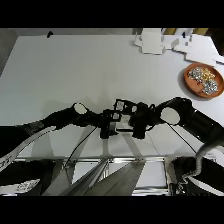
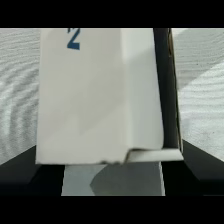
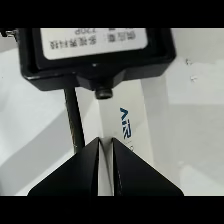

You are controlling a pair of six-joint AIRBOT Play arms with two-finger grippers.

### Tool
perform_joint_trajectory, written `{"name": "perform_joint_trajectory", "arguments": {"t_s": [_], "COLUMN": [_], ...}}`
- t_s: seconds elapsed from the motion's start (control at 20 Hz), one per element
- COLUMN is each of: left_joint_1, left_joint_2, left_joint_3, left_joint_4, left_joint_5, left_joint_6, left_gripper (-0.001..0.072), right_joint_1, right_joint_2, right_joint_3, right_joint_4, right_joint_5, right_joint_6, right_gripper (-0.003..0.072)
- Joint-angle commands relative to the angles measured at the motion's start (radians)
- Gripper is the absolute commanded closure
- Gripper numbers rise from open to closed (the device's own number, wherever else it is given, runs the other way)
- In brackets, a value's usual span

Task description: Fold the box and place the chain.

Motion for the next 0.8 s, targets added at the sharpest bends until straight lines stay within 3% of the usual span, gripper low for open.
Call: {"name": "perform_joint_trajectory", "arguments": {"t_s": [0.0, 0.1, 0.2, 0.4, 0.6, 0.75], "left_joint_1": [0.001, 0.001, 0.001, 0.001, 0.001, 0.001], "left_joint_2": [0.0, 0.0, 0.0, 0.0, 0.0, 0.0], "left_joint_3": [0.0, 0.0, 0.0, 0.0, 0.0, 0.0], "left_joint_4": [0.002, 0.002, 0.002, 0.002, 0.002, 0.002], "left_joint_5": [0.0, 0.001, 0.0, 0.0, 0.0, 0.001], "left_joint_6": [0.003, 0.003, 0.003, 0.003, 0.003, 0.003], "left_gripper": [0.0436, 0.0436, 0.0436, 0.0436, 0.0436, 0.0436], "right_joint_1": [0.0, 0.0, 0.0, 0.0, 0.0, 0.0], "right_joint_2": [0.0, 0.0, 0.0, 0.0, 0.008, 0.025], "right_joint_3": [-0.026, -0.039, -0.041, -0.041, -0.041, -0.04], "right_joint_4": [0.008, 0.027, 0.053, 0.06, 0.104, 0.104], "right_joint_5": [-0.024, -0.031, -0.031, -0.027, 0.0, 0.016], "right_joint_6": [0.001, 0.001, 0.0, 0.0, -0.001, -0.027], "right_gripper": [0.0627, 0.062, 0.0516, 0.0504, 0.0381, 0.0368]}}
